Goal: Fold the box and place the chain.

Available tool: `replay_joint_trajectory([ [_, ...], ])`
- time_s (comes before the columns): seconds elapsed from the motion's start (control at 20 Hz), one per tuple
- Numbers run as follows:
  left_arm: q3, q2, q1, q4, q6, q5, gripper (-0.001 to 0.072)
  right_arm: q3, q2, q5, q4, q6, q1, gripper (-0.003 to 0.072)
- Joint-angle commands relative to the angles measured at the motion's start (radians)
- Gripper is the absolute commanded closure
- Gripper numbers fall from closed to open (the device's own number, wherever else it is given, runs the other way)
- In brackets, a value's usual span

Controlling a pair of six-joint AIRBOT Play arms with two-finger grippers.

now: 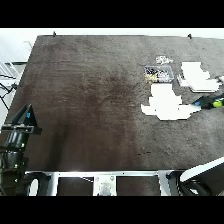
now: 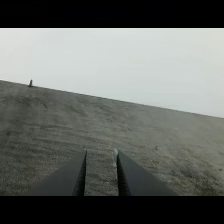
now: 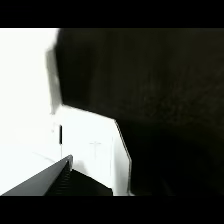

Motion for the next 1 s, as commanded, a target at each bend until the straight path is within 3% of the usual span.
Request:
replay_joint_trajectory([
  [0.0,0.000,0.000,0.000,0.000,0.000,0.001,0.0476,0.005,-0.043,0.073,0.018,-0.002,0.017,0.0127],
  [0.25,0.000,0.000,0.000,0.000,0.000,0.000,0.0477,0.005,-0.067,0.094,0.020,-0.003,0.040,0.0143],
  [0.3,0.000,0.000,0.000,0.000,0.000,0.000,0.0476,0.005,-0.067,0.102,0.021,-0.025,0.043,0.0285],
  [0.4,0.000,0.000,0.000,0.000,0.000,0.000,0.0476,0.005,-0.067,0.129,0.022,-0.043,0.047,0.0436],
  [0.5,0.000,0.000,0.000,0.000,0.000,0.001,0.0477,0.005,-0.067,0.164,0.022,-0.048,0.047,0.0670],
  [0.75,0.000,0.000,0.000,0.000,0.000,0.000,0.0476,-0.016,-0.026,0.203,0.165,-0.046,0.052,0.0676],
  [0.95,0.000,0.000,0.000,0.000,0.000,0.000,0.0476,-0.156,0.120,0.158,0.235,-0.047,0.095,0.0676],
])
